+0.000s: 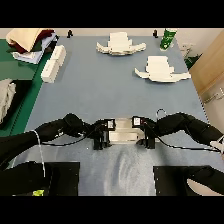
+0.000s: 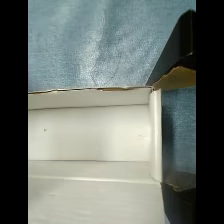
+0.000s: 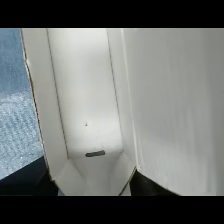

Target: Fold the box.

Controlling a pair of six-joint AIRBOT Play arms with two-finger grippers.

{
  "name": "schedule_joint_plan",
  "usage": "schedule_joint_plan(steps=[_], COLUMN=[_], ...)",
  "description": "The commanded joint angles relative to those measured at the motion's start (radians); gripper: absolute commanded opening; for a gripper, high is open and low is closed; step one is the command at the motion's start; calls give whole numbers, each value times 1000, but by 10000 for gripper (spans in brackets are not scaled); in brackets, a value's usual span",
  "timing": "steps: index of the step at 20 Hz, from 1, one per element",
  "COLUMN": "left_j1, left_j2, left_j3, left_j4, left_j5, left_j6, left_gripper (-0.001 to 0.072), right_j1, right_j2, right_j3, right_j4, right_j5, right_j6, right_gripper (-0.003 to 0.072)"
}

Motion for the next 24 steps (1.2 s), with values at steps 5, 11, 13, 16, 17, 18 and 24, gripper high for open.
schedule_joint_plan(steps=[5, 11, 13, 16, 17, 18, 24], left_j1=[-6, -18, -18, -18, -18, -18, -18], left_j2=[-38, -56, -56, -56, -56, -56, -56], left_j3=[40, 58, 58, 58, 58, 58, 58], left_j4=[80, 108, 108, 108, 107, 107, 107], left_j5=[10, -14, -14, -17, -17, -17, -17], left_j6=[-130, -144, -143, -140, -141, -140, -141], left_gripper=[701, 700, 558, 524, 525, 525, 526], right_j1=[1, 1, 1, 1, 1, 1, 1], right_j2=[0, 0, 0, 0, 0, 0, 0], right_j3=[0, 0, 0, 0, 0, 0, 0], right_j4=[0, 0, 0, 0, 0, 0, 0], right_j5=[0, 0, 0, 0, 0, 0, 0], right_j6=[0, 0, 0, 0, 0, 0, 0], right_gripper=[446, 446, 446, 446, 446, 446, 446])
